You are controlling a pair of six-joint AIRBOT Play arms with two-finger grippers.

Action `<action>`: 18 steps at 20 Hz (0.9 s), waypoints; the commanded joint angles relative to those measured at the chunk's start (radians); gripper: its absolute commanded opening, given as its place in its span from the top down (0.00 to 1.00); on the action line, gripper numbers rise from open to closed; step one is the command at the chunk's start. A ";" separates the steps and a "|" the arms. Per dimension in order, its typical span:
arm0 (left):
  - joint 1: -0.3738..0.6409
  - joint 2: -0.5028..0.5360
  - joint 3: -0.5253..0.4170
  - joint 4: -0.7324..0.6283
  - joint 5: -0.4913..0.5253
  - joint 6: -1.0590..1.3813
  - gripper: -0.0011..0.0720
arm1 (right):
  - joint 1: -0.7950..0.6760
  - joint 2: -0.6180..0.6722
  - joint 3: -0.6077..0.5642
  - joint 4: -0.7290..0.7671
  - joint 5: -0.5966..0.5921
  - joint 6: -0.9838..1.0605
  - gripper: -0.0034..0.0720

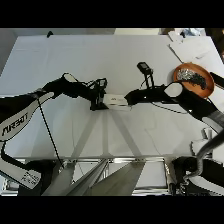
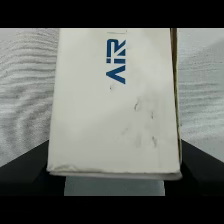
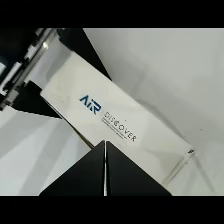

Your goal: Fold the box and place the chain.

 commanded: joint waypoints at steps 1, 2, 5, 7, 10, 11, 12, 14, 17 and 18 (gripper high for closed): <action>0.000 0.000 0.000 0.000 0.005 0.002 0.54 | 0.000 0.149 0.026 -0.045 -0.056 0.000 0.94; 0.000 0.000 0.000 0.000 0.005 0.002 0.54 | 0.000 0.192 0.026 -0.086 -0.075 0.000 0.94; 0.000 0.000 0.000 0.000 0.005 0.002 0.54 | 0.000 0.306 0.026 -0.304 -0.085 0.060 0.94; 0.000 0.000 0.000 0.000 0.005 0.002 0.54 | 0.000 0.355 0.026 -0.515 -0.075 0.192 0.94; 0.000 0.000 0.000 0.000 0.005 0.002 0.54 | -0.001 0.381 0.026 -0.845 -0.009 0.429 0.94; 0.000 0.000 0.000 0.000 0.005 0.002 0.54 | 0.000 0.380 0.026 -0.930 0.040 0.491 0.94; 0.000 0.000 0.000 0.000 0.005 0.002 0.54 | 0.000 0.380 0.026 -1.006 0.098 0.540 0.94; 0.000 0.000 0.000 0.000 0.003 0.002 0.54 | -0.001 0.380 0.026 -1.096 0.224 0.587 0.94; 0.000 0.000 0.000 0.000 0.004 0.002 0.55 | 0.000 0.380 0.026 -1.110 0.331 0.587 0.94; 0.000 0.000 0.000 0.000 0.006 0.002 0.57 | 0.000 0.380 0.026 -1.110 0.338 0.587 0.94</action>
